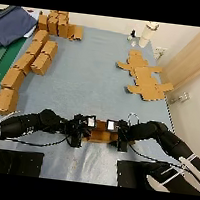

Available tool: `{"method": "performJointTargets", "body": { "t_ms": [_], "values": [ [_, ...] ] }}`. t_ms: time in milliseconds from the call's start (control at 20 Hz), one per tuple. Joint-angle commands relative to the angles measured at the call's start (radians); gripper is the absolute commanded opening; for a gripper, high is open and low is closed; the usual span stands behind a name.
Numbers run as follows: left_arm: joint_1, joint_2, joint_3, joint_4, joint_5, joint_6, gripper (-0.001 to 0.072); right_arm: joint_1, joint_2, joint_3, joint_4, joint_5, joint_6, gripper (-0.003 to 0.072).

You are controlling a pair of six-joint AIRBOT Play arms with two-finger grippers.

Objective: Fold the box.

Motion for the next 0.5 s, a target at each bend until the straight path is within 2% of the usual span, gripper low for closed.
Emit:
{"method": "performJointTargets", "body": {
  "t_ms": [0, 50, 100, 300, 400, 450],
  "values": [
    [0.000, 0.002, 0.001, 0.018, 0.027, -0.021, 0.0105, 0.000, 0.000, 0.000, -0.002, 0.000, 0.000, 0.0512],
    [0.000, 0.009, 0.001, 0.052, 0.053, -0.058, 0.0094, 0.000, 0.000, 0.000, -0.002, 0.000, 0.000, 0.0512],
    [0.001, 0.023, 0.001, 0.103, 0.068, -0.101, 0.0014, 0.000, 0.000, 0.000, -0.002, 0.000, 0.000, 0.0512],
    [0.006, 0.088, -0.006, 0.167, 0.035, -0.214, 0.0015, 0.000, 0.000, 0.000, -0.002, 0.000, 0.000, 0.0513],
    [0.026, 0.132, -0.021, 0.290, 0.036, -0.395, 0.0014, 0.000, 0.000, 0.000, -0.002, 0.000, 0.000, 0.0512],
    [0.042, 0.163, -0.027, 0.411, 0.033, -0.544, 0.0014, 0.000, 0.000, 0.000, -0.002, 0.000, 0.000, 0.0512]
  ]
}}
